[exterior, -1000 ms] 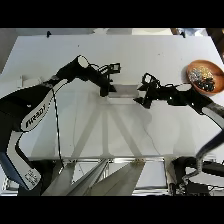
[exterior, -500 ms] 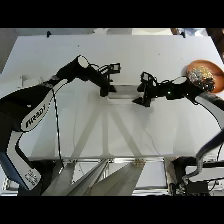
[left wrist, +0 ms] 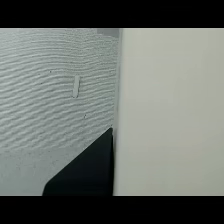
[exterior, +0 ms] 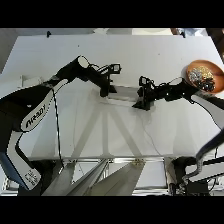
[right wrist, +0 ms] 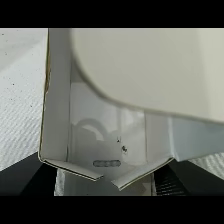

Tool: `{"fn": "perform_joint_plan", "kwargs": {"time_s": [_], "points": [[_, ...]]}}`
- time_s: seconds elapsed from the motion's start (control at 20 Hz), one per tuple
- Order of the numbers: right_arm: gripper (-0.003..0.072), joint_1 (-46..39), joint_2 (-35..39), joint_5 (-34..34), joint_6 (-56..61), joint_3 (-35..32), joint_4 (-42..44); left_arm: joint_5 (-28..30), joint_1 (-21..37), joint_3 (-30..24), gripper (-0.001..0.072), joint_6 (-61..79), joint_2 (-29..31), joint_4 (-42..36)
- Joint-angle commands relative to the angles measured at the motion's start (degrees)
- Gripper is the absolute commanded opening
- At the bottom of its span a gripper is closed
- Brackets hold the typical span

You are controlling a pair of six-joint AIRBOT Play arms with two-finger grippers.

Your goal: Fold the box and place the chain.

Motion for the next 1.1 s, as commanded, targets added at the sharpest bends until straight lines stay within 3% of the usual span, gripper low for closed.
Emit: {"fn": "perform_joint_plan", "kwargs": {"time_s": [0.0,0.25,1.05], "points": [[0.0602,0.0,-0.6,1.0,0.1,1.1,0.4,0.1,0.0,0.0,0.0016,0.0,0.0,0.0],[0.0602,0.3,-0.6,2.7,0.9,4.3,0.3,0.1,0.0,0.0,0.0016,0.0,0.0,0.0],[0.0602,0.2,-3.5,3.7,4.8,4.4,-1.8,0.1,0.0,0.0,0.0016,0.0,0.0,0.0]]}}
